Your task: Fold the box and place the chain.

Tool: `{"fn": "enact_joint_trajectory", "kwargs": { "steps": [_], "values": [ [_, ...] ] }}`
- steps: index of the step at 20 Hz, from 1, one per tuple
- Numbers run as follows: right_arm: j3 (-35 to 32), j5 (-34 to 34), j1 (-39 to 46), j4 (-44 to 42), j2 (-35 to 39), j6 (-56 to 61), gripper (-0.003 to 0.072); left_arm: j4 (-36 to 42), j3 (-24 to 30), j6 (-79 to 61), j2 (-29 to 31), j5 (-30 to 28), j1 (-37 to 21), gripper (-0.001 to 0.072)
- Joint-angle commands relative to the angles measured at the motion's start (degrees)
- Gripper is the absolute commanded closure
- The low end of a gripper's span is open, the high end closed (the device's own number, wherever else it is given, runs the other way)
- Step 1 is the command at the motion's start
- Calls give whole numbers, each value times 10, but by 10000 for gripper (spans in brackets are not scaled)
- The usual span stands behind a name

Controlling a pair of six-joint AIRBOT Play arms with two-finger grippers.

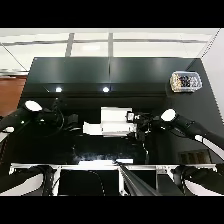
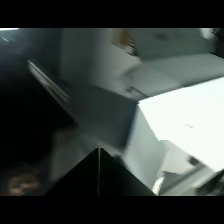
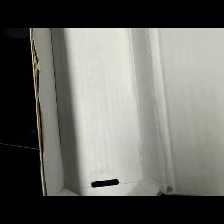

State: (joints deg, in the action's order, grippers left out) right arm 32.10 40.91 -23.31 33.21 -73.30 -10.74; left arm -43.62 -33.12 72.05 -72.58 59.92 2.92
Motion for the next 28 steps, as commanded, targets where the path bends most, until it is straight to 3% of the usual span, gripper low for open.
{"fn": "enact_joint_trajectory", "kwargs": {
  "steps": [1, 5, 10, 11, 13, 16, 19, 24, 28],
  "values": [
    [0, 0, 0, 0, 0, 0, 433, 60, 3, -23, -43, -22, 45, 684],
    [0, 0, 0, 0, 0, 0, 433, 90, 2, -58, -58, -39, 94, 684],
    [0, 0, 0, 0, 0, 0, 433, 157, -8, -168, -56, 3, 82, 677],
    [0, 0, 0, 0, 0, 0, 433, 161, -14, -179, -54, 15, 78, 581],
    [0, 0, 0, 0, 0, 0, 433, 160, -25, -193, -46, 33, 68, 283],
    [0, 0, 0, 0, 0, 0, 433, 160, -33, -194, -27, 35, 60, 2],
    [0, 0, 0, 0, 0, 0, 433, 157, -33, -192, -25, 33, 89, 5],
    [0, 0, 0, 0, 0, 0, 433, 146, -45, -127, -25, -59, 174, 27],
    [0, -1, 0, 0, 0, 1, 433, 38, -77, 21, -25, -105, 219, 34]
  ]
}}
